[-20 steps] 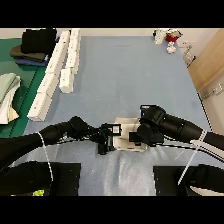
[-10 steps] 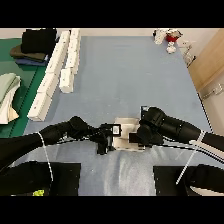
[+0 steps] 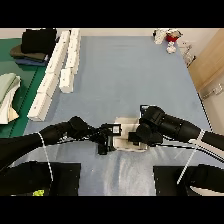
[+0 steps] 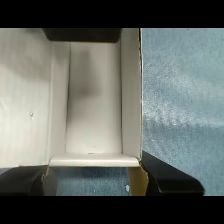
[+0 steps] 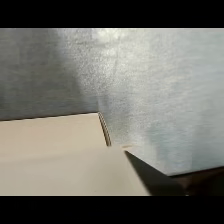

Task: Fold the box.

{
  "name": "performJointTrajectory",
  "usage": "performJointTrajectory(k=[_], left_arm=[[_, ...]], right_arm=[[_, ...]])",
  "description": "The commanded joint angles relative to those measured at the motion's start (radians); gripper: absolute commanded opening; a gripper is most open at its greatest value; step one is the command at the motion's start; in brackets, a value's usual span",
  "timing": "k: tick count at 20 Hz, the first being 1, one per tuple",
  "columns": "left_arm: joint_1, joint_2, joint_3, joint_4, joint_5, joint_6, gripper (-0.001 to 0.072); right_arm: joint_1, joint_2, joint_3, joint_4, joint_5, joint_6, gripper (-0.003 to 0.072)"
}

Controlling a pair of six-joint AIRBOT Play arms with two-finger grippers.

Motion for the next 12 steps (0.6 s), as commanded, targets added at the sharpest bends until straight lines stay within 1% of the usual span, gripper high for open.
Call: performJointTrajectory(k=[1,4,6,7,8,9,10,11,12], left_arm=[[0.001,0.001,0.0,0.002,0.001,0.002,0.0498],[0.001,0.001,0.0,0.001,0.001,0.002,0.0498],[0.001,0.001,0.0,0.002,0.001,0.002,0.0498],[0.001,0.001,0.0,0.001,0.001,0.002,0.0498],[0.001,0.001,0.0,0.001,0.001,0.002,0.0498],[0.001,0.001,0.0,0.002,0.001,0.002,0.0498],[0.001,0.001,0.0,0.001,0.001,0.002,0.0498],[0.001,0.001,0.0,0.001,0.001,0.002,0.0498],[0.001,0.001,0.0,0.001,0.001,0.002,0.0498]], right_arm=[[-0.001,0.001,0.062,-0.012,-0.065,-0.047,0.0427],[-0.001,0.006,0.153,-0.045,-0.135,-0.106,0.0426],[-0.001,0.02,0.2,-0.105,-0.216,-0.137,0.0416],[-0.001,0.031,0.214,-0.157,-0.27,-0.151,0.0362],[-0.002,0.045,0.217,-0.204,-0.32,-0.156,0.0329],[-0.002,0.06,0.217,-0.248,-0.365,-0.174,0.0277],[-0.006,0.076,0.215,-0.293,-0.4,-0.194,0.0205],[-0.024,0.089,0.208,-0.333,-0.409,-0.209,0.0091],[-0.061,0.1,0.193,-0.369,-0.401,-0.227,0.0014]])
